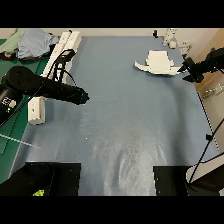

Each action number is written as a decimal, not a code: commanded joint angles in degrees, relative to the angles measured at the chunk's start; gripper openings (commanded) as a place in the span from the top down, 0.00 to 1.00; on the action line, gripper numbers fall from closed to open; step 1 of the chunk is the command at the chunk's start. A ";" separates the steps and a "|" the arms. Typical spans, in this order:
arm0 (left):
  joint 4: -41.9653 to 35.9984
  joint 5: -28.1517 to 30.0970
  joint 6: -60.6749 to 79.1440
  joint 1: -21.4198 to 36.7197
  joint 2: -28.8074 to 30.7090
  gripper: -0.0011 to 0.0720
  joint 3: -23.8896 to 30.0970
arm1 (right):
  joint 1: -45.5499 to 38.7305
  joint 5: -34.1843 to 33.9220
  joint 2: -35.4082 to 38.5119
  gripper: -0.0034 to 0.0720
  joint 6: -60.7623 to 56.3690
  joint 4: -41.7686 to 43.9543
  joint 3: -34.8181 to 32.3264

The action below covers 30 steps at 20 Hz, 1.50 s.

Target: Fold the box.

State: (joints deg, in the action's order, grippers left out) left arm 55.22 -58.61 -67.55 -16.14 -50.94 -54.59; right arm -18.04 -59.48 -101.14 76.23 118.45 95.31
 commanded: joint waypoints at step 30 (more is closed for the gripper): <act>0.04 0.02 0.02 -0.04 0.00 0.97 0.00 | 5.92 -14.91 -7.67 0.96 7.69 0.46 8.57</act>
